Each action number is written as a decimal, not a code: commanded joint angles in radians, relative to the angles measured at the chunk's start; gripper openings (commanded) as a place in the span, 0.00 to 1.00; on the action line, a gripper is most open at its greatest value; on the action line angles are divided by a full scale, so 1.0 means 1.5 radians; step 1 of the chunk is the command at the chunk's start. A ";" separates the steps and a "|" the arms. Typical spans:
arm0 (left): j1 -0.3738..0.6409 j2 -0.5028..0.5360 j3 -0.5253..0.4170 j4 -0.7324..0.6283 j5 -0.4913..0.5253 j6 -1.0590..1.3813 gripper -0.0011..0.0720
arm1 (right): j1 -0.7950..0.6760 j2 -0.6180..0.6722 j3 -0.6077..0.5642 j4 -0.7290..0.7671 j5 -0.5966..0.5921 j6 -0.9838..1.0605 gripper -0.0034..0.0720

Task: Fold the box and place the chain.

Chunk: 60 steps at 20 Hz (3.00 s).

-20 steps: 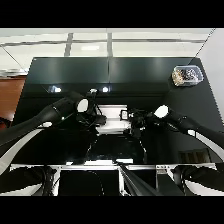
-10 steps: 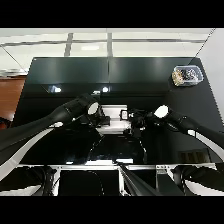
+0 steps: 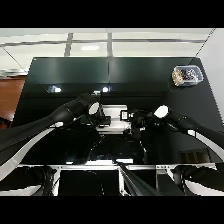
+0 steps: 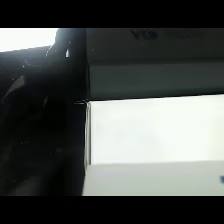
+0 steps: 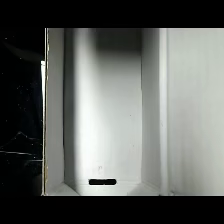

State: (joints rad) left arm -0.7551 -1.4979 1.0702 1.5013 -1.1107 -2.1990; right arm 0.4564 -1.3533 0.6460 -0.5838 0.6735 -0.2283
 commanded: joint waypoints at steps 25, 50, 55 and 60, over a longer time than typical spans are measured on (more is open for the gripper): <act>-0.001 0.001 0.001 -0.002 0.004 -0.005 0.05 | 0.010 0.064 -0.001 0.015 0.026 0.085 0.36; 0.000 0.001 0.001 -0.017 0.002 -0.003 0.05 | -0.298 0.213 0.022 -0.191 0.303 0.858 0.06; 0.000 0.001 0.001 -0.017 0.002 -0.003 0.05 | -0.480 0.196 -0.057 -0.176 0.253 1.013 0.06; 0.000 0.001 0.001 -0.017 0.002 -0.003 0.05 | -0.357 0.081 -0.096 -0.053 0.248 0.955 0.06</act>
State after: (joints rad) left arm -0.7555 -1.4979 1.0702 1.4761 -1.1080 -2.2036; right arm -0.1509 -1.1500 0.5308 -0.7658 1.0592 1.2049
